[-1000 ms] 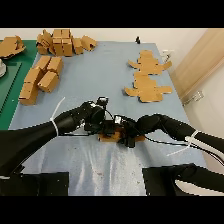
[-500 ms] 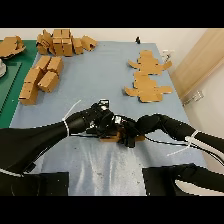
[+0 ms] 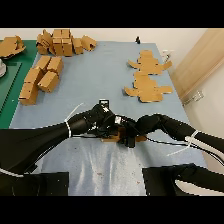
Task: Fold the box.
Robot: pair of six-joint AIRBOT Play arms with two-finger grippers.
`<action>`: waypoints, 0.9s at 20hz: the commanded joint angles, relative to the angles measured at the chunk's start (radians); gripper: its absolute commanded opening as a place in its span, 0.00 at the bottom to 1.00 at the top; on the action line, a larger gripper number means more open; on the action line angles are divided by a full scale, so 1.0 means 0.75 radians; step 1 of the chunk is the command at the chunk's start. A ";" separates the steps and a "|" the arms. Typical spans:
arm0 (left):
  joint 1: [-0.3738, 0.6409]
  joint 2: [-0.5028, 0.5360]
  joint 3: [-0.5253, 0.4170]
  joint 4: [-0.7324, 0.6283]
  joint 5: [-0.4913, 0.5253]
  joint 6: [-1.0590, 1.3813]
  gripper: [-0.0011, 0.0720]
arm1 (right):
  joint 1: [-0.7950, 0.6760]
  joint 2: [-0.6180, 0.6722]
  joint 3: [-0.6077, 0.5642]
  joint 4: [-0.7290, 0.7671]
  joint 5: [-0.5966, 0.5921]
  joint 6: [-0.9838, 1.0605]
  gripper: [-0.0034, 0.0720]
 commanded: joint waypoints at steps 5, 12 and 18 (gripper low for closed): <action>0.006 0.031 0.010 0.002 -0.007 0.006 0.70 | 0.001 -0.001 0.002 0.000 0.000 0.001 0.84; 0.010 0.168 0.010 0.104 -0.152 0.093 0.70 | 0.001 -0.001 0.002 -0.001 0.000 0.001 0.84; 0.011 0.444 -0.055 0.328 -0.444 0.256 0.66 | 0.001 -0.001 0.002 -0.001 0.000 0.001 0.84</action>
